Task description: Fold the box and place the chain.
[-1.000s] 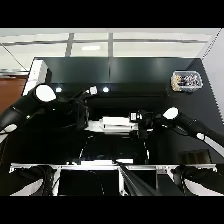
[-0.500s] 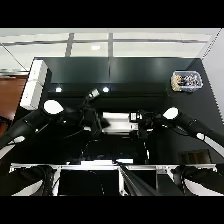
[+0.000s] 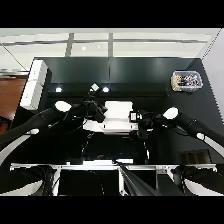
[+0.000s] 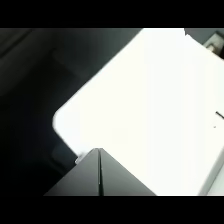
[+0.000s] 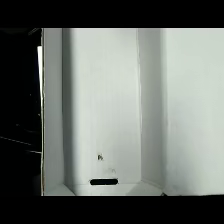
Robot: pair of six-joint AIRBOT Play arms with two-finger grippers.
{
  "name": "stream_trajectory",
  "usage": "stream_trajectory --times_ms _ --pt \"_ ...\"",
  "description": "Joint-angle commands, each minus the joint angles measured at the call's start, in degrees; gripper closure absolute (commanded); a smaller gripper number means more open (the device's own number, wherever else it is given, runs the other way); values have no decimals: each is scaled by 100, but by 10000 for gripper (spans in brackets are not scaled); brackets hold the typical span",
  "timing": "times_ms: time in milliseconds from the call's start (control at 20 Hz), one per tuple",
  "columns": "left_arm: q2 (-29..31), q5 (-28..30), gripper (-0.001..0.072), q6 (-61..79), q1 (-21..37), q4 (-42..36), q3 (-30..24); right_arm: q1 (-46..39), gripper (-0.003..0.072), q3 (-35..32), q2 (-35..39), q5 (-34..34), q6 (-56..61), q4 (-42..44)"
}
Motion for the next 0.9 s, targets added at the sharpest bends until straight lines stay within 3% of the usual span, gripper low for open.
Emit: stream_trajectory --times_ms 0,100,300,450,650,800,850 --pt "-393 -686 679 26 -4 120 197 7 678 -2 -4 2 0 0" --pt "-396 -931 679 17 17 337 348 7 678 -2 -4 2 0 0" --pt "-323 -2306 683 -1029 538 1729 1088 7 678 -2 -4 2 0 0" --pt "258 -2822 684 -1598 1043 2396 1488 7 678 -2 -4 2 0 0" --pt "1438 -2850 682 -1600 1641 2430 1305 7 678 -2 -4 4 0 0" --pt "1759 -3331 677 -1176 1777 2426 680 7 678 -2 -4 2 0 0" --pt "1722 -3392 558 -896 1727 2428 398 7 678 -2 -4 2 0 0"
